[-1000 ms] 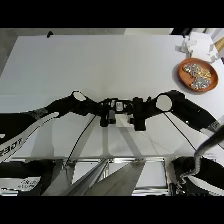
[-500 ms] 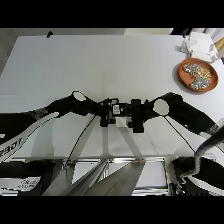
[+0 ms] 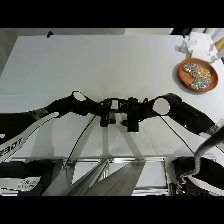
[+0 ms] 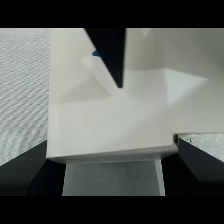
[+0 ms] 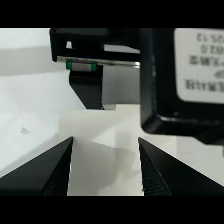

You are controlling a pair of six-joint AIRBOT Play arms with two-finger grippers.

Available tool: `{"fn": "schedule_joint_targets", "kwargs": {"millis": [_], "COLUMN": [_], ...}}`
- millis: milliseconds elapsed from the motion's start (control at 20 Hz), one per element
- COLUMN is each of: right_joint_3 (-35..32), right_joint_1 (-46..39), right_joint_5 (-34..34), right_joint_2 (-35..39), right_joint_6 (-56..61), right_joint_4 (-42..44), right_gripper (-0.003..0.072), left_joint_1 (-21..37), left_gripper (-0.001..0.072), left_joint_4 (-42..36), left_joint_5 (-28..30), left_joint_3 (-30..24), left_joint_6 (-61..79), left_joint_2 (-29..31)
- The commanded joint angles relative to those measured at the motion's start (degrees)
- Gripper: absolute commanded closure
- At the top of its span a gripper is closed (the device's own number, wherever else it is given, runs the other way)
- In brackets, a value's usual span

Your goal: Fold the box and place the chain.

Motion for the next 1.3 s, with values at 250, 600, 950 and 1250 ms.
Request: {"fn": "schedule_joint_targets", "kwargs": {"millis": [250,600,950,1250], "right_joint_3": [-0.02,-0.02,-0.02,-0.02], "right_joint_1": [1.64,1.62,1.42,-0.5], "right_joint_5": [-1.53,-5.49,-7.37,-7.39], "right_joint_2": [0.04,-0.35,-0.92,-1.31], "right_joint_6": [-2.38,-1.77,-1.75,-0.48], "right_joint_4": [1.66,-1.11,-1.09,-0.74], "right_gripper": [0.0213,0.0224,0.0226,0.0229], "left_joint_1": [-0.02,-0.02,-0.02,-0.02], "left_gripper": [0.0638,0.0638,0.0638,0.0638], "left_joint_4": [0.02,0.02,0.02,0.02], "left_joint_5": [0.02,0.02,0.02,0.02], "left_joint_3": [0.04,0.02,0.04,0.04], "left_joint_6": [0.0,0.0,0.0,0.0], "left_joint_2": [0.0,0.0,0.0,0.0]}}
